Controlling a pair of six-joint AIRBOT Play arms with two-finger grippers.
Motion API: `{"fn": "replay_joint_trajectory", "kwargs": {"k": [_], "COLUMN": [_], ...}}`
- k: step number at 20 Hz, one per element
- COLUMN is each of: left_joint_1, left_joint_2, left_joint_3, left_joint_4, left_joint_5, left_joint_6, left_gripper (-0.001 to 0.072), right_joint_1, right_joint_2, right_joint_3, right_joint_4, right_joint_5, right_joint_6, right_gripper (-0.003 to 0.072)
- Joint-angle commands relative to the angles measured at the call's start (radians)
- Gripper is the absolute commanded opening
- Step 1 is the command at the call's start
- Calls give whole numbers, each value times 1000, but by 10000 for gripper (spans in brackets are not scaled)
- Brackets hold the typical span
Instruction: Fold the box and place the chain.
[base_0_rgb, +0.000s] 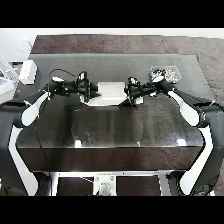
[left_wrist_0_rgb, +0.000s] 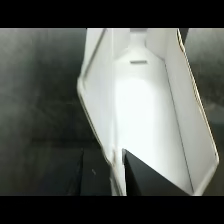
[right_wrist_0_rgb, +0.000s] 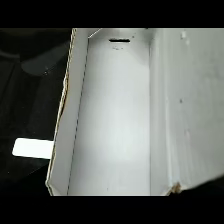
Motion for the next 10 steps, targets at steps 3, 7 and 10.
{"fn": "replay_joint_trajectory", "kwargs": {"k": [3,7,10], "left_joint_1": [11,57,105], "left_joint_2": [14,56,79], "left_joint_3": [45,55,60], "left_joint_4": [-5,-4,-4], "left_joint_5": [-101,-154,-223], "left_joint_6": [-8,-61,-60], "left_gripper": [296,296,295], "right_joint_1": [1,1,1], "right_joint_2": [0,0,0], "right_joint_3": [0,0,0], "right_joint_4": [3,2,3], "right_joint_5": [-5,-5,-5], "right_joint_6": [2,2,2], "right_gripper": [587,586,586]}}
